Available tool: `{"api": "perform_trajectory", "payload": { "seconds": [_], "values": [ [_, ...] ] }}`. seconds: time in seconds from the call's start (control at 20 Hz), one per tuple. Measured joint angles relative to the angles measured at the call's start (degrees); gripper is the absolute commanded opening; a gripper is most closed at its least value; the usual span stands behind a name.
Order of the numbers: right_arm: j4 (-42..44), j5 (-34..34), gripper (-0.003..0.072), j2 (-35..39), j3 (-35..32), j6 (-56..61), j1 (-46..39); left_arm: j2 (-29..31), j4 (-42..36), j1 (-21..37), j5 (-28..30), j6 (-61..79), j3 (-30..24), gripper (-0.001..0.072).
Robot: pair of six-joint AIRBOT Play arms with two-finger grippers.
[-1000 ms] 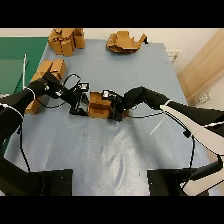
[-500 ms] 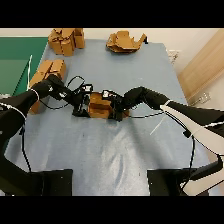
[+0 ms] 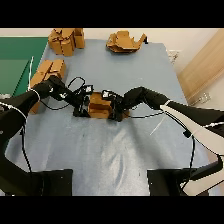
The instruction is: Fold the box.
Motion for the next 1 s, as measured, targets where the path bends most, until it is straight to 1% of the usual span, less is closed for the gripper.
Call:
{"api": "perform_trajectory", "payload": {
  "seconds": [0.05, 0.1, 0.15, 0.2, 0.25, 0.3, 0.45, 0.5, 0.7, 0.75, 0.9, 1.0],
  "values": [
    [-0.02, 0.0, 0.0291, 0.0, -0.02, 0.0, 0.0, 0.0, 0.0, -0.04, -0.11, 0.0, 0.0, 0.0283],
    [-0.02, -0.04, 0.0443, 0.0, -0.02, -0.02, 0.0, 0.0, 0.0, -0.04, -0.33, -0.04, 0.0, 0.0283],
    [-0.07, -0.04, 0.0568, 0.02, -0.02, 0.0, -0.02, 0.0, 0.0, -0.04, -0.46, -0.09, 0.0, 0.0283],
    [-0.07, -0.02, 0.0601, 0.02, -0.02, 0.02, -0.11, 0.0, 0.0, -0.04, -0.7, -0.13, 0.0, 0.0283],
    [-0.13, -0.11, 0.0607, 0.02, -0.02, 0.15, -0.24, 0.0, 0.0, -0.07, -0.94, -0.13, 0.0, 0.0283],
    [-0.22, -0.15, 0.0663, 0.07, -0.02, 0.66, -0.42, 0.0, 0.0, -0.09, -1.01, -0.13, 0.0, 0.0283],
    [-0.42, -0.42, 0.0688, 0.79, -0.02, 2.99, -1.44, -0.04, -0.2, -0.09, -1.27, -0.11, 0.0, 0.0283],
    [-0.5, -0.76, 0.0715, 1.16, -0.02, 3.74, -1.79, -0.04, -0.28, -0.09, -1.31, -0.11, 0.0, 0.0283],
    [-0.94, -3.17, 0.0719, 2.78, -0.02, 5.44, -3.45, -0.04, -0.35, -0.11, -1.62, 0.02, 0.0, 0.0283],
    [-1.4, -3.23, 0.072, 3.02, -0.02, 5.7, -3.89, -0.04, 0.44, -0.11, -2.64, 0.39, -0.04, 0.0283],
    [-1.33, -7.32, 0.072, 3.43, -0.02, 5.97, -4.55, -0.04, 0.28, -0.11, -2.14, 0.37, -0.02, 0.0283],
    [-1.14, -8.72, 0.072, 3.61, 0.0, 6.23, -4.94, -0.04, 0.04, -0.11, -1.42, 0.04, -0.02, 0.0283]
  ]
}}
